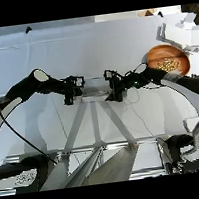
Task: Fold the box and place the chain.
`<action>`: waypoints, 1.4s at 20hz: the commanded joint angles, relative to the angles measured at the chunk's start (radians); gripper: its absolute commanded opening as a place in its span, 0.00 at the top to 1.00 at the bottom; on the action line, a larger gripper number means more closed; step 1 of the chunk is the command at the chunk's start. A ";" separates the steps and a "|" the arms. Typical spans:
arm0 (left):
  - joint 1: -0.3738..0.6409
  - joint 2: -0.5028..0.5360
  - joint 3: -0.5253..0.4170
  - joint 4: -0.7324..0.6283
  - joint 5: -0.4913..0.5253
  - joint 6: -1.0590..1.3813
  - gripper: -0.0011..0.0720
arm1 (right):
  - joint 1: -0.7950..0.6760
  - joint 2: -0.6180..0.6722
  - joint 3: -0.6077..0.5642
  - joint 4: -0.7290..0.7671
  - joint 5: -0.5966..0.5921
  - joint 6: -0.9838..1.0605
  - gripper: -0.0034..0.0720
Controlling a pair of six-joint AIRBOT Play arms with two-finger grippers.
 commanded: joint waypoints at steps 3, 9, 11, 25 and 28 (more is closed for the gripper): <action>0.000 -0.012 0.000 -0.041 0.002 0.000 0.95 | 0.000 0.001 0.001 0.000 0.000 0.000 0.30; 0.000 -0.012 0.000 -0.069 -0.014 -0.081 0.52 | 0.000 0.001 0.001 0.000 0.000 0.000 0.30; 0.000 -0.012 0.000 -0.069 -0.014 -0.117 0.50 | 0.000 0.001 0.001 0.000 0.000 0.000 0.30; 0.031 0.256 0.000 0.183 -0.084 -0.523 0.98 | 0.000 0.001 0.001 0.000 0.000 0.000 0.30; 0.102 0.341 0.000 0.188 -0.086 -0.655 0.98 | 0.000 0.001 0.001 0.000 0.000 0.000 0.30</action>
